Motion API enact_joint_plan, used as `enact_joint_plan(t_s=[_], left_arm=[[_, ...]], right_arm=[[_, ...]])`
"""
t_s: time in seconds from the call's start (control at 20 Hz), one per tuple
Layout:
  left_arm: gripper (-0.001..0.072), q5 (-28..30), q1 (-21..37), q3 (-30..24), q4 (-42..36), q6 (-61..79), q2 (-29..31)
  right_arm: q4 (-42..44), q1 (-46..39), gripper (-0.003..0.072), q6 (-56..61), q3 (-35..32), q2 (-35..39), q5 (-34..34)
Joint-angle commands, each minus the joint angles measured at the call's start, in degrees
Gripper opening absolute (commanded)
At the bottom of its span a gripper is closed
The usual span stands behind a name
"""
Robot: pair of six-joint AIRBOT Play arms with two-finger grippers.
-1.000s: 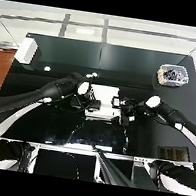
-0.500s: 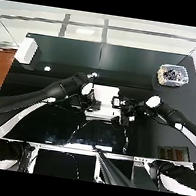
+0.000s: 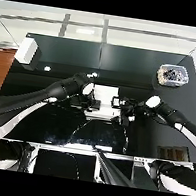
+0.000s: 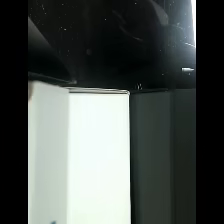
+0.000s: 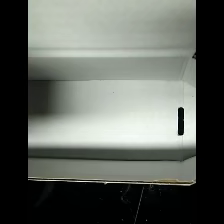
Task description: Fold the box and place the chain.
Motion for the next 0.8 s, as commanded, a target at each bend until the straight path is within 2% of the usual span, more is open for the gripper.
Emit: enact_joint_plan(t_s=[0.0,0.15,0.25,0.45,0.5,0.6,0.65,0.75], left_arm=[[0.0227,0.4,0.1,0.1,0.9,-0.3,-0.2],[0.0223,0.5,0.1,0.0,0.9,-0.6,-0.3],[0.0027,0.7,0.0,0.1,0.9,-1.0,-0.3],[0.0027,0.4,0.0,0.1,0.8,-1.0,-0.3],[0.0046,0.5,0.1,0.1,0.4,-0.9,-0.3],[0.0358,0.5,0.1,0.1,0.0,-1.0,-0.3],[0.0410,0.5,0.1,0.1,0.0,-1.0,-0.3],[0.0414,0.4,0.1,0.1,0.0,-1.0,-0.3]], right_arm=[[0.0,0.0,0.0304,0.0,0.0,0.0,0.1],[0.0,0.0,0.0304,0.0,0.0,0.0,0.1],[0.0,0.0,0.0304,0.0,0.0,0.0,0.1],[0.0,0.0,0.0304,0.0,0.0,0.0,0.1],[0.0,0.0,0.0304,0.0,0.0,0.0,0.1],[0.0,0.0,0.0304,0.0,0.0,0.0,0.1],[0.0,0.0,0.0304,0.0,0.0,0.0,0.1],[0.0,0.0,0.0304,0.0,0.0,0.0,0.1]])
